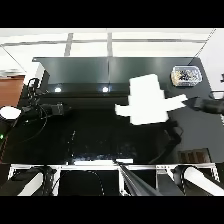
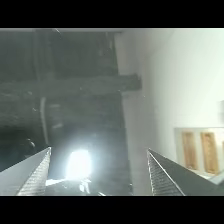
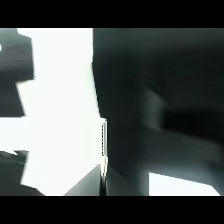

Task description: Fold the box and place the chain.

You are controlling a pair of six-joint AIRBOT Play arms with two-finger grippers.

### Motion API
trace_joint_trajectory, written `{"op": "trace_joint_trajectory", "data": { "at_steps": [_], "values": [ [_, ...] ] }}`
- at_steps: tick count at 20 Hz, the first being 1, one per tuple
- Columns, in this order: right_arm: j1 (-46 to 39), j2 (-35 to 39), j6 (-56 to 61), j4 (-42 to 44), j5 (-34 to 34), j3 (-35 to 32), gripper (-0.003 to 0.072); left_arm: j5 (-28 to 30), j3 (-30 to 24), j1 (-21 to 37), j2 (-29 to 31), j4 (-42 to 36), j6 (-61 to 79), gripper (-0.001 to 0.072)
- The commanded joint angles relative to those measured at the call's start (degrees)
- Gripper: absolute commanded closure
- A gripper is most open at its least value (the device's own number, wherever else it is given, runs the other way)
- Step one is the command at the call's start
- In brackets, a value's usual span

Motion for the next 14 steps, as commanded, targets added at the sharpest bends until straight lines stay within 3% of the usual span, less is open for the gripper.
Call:
{"op": "trace_joint_trajectory", "data": {
  "at_steps": [1,4,7,10,14],
  "values": [
    [10.1,7.7,-8.2,21.7,-4.2,-13.8,0.0671,-4.0,0.0,-0.1,0.0,-4.8,0.2,0.0002],
    [19.4,10.0,-9.8,23.3,-11.7,-22.4,0.0671,-4.2,1.0,-2.4,-0.7,-8.7,1.5,0.0001],
    [26.3,10.0,-10.3,23.3,-18.2,-26.3,0.067,-5.3,6.0,-7.3,-5.0,-9.4,1.7,0.0002],
    [29.8,10.0,-10.3,23.3,-20.7,-26.6,0.067,-6.6,12.5,-10.8,-13.3,-9.4,0.0,0.0002],
    [30.2,10.0,-10.3,23.1,-20.9,-26.6,0.067,-16.2,20.2,-12.0,-27.4,-16.4,0.4,0.0009]
  ]
}}
